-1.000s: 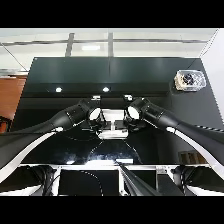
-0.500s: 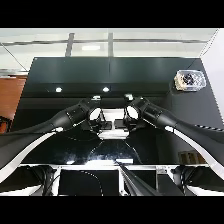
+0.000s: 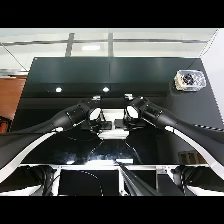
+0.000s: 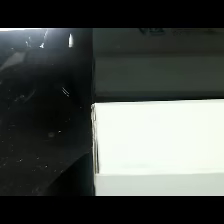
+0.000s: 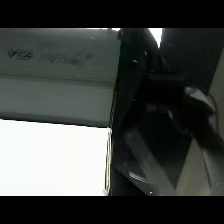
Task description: Fold the box and place the chain.
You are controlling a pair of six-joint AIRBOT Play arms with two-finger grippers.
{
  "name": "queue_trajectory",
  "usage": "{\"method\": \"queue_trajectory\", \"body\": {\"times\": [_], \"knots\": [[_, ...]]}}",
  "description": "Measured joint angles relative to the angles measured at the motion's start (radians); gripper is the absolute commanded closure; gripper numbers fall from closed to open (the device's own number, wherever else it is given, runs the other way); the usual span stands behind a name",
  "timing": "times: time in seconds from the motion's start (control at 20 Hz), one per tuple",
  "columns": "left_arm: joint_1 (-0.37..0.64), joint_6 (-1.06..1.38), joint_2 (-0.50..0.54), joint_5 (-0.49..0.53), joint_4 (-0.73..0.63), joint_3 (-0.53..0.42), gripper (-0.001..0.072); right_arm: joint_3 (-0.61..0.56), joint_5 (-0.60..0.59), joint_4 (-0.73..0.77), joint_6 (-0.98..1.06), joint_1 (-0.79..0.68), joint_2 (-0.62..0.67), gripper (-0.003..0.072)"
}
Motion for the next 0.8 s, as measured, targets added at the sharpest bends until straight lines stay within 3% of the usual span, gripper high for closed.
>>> {"method": "queue_trajectory", "body": {"times": [0.05,0.1,0.15,0.35,0.55,0.8], "knots": [[0.0,0.003,0.0,0.0,0.001,0.0,0.0679,0.001,0.0,0.0,-0.006,0.0,0.0,0.0443],[0.0,0.009,0.0,-0.001,0.004,0.0,0.0679,0.002,0.006,-0.002,-0.013,0.0,0.0,0.0324],[0.0,0.009,0.0,-0.003,0.007,0.0,0.0679,0.004,0.008,-0.003,-0.018,-0.001,0.002,0.0291],[0.0,0.006,0.0,-0.002,0.004,0.0,0.0679,0.009,0.031,-0.004,-0.089,-0.005,0.055,0.0291],[0.0,0.006,0.0,-0.003,0.003,0.0,0.0679,0.011,0.059,-0.066,-0.193,-0.009,0.212,0.0292],[0.0,0.005,0.0,-0.002,0.003,0.0,0.068,0.009,0.056,-0.426,-0.224,-0.105,0.413,0.0293]]}}
